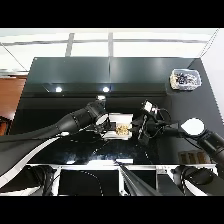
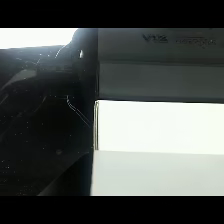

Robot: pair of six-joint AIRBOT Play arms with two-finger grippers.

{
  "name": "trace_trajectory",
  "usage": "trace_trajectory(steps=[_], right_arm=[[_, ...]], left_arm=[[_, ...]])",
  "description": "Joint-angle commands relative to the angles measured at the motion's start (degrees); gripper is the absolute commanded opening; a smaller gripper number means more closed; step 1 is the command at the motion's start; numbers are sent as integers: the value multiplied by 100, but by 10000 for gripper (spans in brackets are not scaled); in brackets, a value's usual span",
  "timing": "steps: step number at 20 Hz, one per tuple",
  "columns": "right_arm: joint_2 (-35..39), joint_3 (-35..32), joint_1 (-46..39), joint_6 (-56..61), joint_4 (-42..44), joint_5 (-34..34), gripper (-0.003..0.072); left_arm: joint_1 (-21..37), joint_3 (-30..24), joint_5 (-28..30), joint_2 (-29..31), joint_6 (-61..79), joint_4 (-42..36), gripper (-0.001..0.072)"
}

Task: Fold the box and place the chain.

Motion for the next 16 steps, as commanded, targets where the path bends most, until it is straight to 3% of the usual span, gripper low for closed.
trace_trajectory(steps=[1, 6, 10, 11, 13, 14, 16], right_arm=[[164, 61, -175, 1126, -474, 9, 358], [988, 116, -1554, 1414, -778, 883, 357], [1217, 116, -2133, 1425, -800, 1419, 358], [1217, 116, -2184, 1425, -798, 1427, 358], [1217, 116, -2212, 1423, -798, 1394, 358], [1217, 116, -2212, 1423, -800, 1394, 358], [1217, 116, -2212, 1423, -807, 1377, 357]], left_arm=[[-2, 0, -37, -4, 2, 2, 31], [11, 2, -31, -4, -122, 4, 31], [22, 7, -42, -2, -315, 2, 33], [22, 13, -55, -2, -400, 0, 72], [17, 98, -208, -2, -520, -11, 388], [22, 201, -378, -2, -520, 42, 422], [15, 542, -774, 42, -247, 330, 422]])
